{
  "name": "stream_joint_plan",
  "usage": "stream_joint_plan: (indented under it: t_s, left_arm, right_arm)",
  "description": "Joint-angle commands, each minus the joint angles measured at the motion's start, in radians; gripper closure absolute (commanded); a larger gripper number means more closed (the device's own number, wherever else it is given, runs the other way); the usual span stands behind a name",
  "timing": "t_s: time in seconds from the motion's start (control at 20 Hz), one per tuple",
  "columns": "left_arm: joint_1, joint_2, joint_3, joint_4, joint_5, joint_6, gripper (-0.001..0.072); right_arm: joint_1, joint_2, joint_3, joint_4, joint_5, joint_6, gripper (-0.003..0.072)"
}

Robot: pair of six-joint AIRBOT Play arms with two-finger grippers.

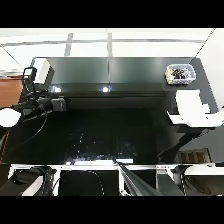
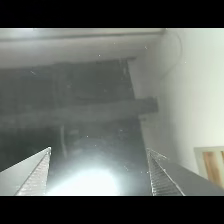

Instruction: Fold the box and place the chain.

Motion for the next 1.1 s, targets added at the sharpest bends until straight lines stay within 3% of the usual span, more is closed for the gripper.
stream_joint_plan:
  t_s: [0.0, 0.05, 0.2, 0.35, 0.5, 0.8, 0.95, 1.05]
  left_arm:
    - [-0.001, -0.039, 0.000, -0.034, -0.005, -0.003, 0.0003]
    - [-0.001, -0.040, 0.000, -0.034, -0.005, -0.003, 0.0003]
    - [-0.001, -0.040, 0.000, -0.034, -0.006, -0.003, 0.0003]
    - [0.000, -0.040, 0.000, -0.034, -0.005, -0.003, 0.0003]
    - [0.000, -0.040, 0.000, -0.033, -0.004, -0.002, 0.0003]
    - [-0.001, -0.041, 0.000, -0.056, 0.006, -0.002, 0.0003]
    - [-0.001, -0.058, 0.000, -0.216, 0.061, 0.009, 0.0009]
    - [-0.001, -0.101, 0.005, -0.311, 0.058, 0.066, 0.0009]
  right_arm:
    - [0.017, -0.092, 0.063, -0.028, 0.117, -0.132, 0.0198]
    - [0.029, -0.094, 0.063, -0.033, 0.111, -0.151, 0.0226]
    - [0.059, -0.090, 0.064, -0.073, 0.124, -0.157, 0.0666]
    - [0.076, -0.042, 0.061, -0.010, 0.204, -0.153, 0.0677]
    - [0.098, 0.116, -0.042, 0.164, 0.182, -0.146, 0.0677]
    - [0.250, 0.528, -0.500, 0.454, 0.025, -0.148, 0.0677]
    - [0.451, 0.708, -0.737, 0.603, -0.068, -0.158, 0.0677]
    - [0.603, 0.784, -0.870, 0.711, -0.202, -0.158, 0.0677]
